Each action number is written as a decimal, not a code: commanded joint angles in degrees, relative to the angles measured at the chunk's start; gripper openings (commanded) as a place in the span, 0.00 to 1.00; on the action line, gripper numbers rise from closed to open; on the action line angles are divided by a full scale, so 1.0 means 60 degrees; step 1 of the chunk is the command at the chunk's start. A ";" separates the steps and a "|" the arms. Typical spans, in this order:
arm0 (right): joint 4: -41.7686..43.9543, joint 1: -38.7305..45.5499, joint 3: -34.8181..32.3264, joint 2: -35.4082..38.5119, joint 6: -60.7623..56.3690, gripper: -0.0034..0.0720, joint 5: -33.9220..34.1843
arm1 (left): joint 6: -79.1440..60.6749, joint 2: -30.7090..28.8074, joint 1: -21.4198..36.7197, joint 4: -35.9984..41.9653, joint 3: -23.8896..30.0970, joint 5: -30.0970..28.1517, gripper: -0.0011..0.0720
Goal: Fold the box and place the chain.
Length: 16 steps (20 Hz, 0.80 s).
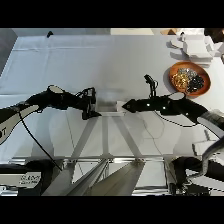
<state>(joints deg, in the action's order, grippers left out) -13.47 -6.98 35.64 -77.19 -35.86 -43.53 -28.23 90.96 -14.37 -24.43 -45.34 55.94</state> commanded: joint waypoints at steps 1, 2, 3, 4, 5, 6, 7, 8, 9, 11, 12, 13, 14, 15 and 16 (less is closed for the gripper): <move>-0.0521 -0.0481 0.0025 0.0007 0.0310 0.63 0.1129 | 0.0000 0.0004 -0.0004 -0.0004 -0.0004 0.0000 0.39; -0.0827 -0.0605 0.0025 0.0007 0.0299 0.63 0.1370 | 0.0000 0.0004 -0.0004 -0.0004 -0.0004 0.0000 0.39; -0.1013 -0.0703 0.0029 0.0007 0.0182 0.63 0.1574 | 0.0000 0.0004 -0.0004 -0.0004 -0.0004 0.0000 0.39; -0.1031 -0.0783 0.0033 0.0007 0.0000 0.63 0.1792 | 0.0000 0.0004 -0.0004 -0.0004 -0.0004 0.0000 0.39; -0.1035 -0.0845 0.0058 0.0007 -0.0222 0.63 0.2007 | 0.0000 0.0004 -0.0004 -0.0004 -0.0004 0.0000 0.39; -0.0994 -0.0856 0.0091 0.0011 -0.0310 0.63 0.2142 | 0.0000 0.0004 -0.0004 -0.0004 -0.0004 0.0000 0.39; -0.1013 -0.0860 0.0135 0.0011 -0.0310 0.63 0.2157 | 0.0000 0.0004 -0.0004 -0.0004 -0.0004 0.0004 0.39; -0.1035 -0.0860 0.0189 0.0015 -0.0310 0.63 0.2138 | 0.0000 0.0004 -0.0004 -0.0004 -0.0004 0.0000 0.39; -0.1027 -0.0860 0.0251 0.0025 -0.0317 0.63 0.2076 | 0.0000 0.0004 -0.0004 -0.0004 -0.0004 0.0000 0.39; -0.1045 -0.0860 0.0448 0.0069 -0.0579 0.63 0.1829 | 0.0000 0.0004 -0.0004 -0.0004 -0.0004 -0.0004 0.39; -0.1104 -0.0860 0.0535 0.0113 -0.0699 0.63 0.1716 | 0.0000 0.0004 -0.0004 -0.0004 -0.0004 0.0000 0.39; -0.1603 -0.0867 0.0656 0.0127 -0.1115 0.63 0.1504 | 0.0000 0.0004 -0.0004 -0.0004 -0.0004 0.0000 0.39; -0.2364 -0.0907 0.0772 0.0127 -0.1883 0.63 0.1293 | -0.0004 0.0004 -0.0004 -0.0004 -0.0004 0.0000 0.39; -0.3340 -0.0987 0.0900 0.0127 -0.2940 0.66 0.1126 | 0.0000 0.0004 -0.0004 -0.0004 -0.0004 0.0000 0.39; -0.4127 -0.1093 0.1013 0.0127 -0.3840 0.73 0.0987 | 0.0000 0.0004 -0.0004 -0.0004 -0.0004 0.0000 0.39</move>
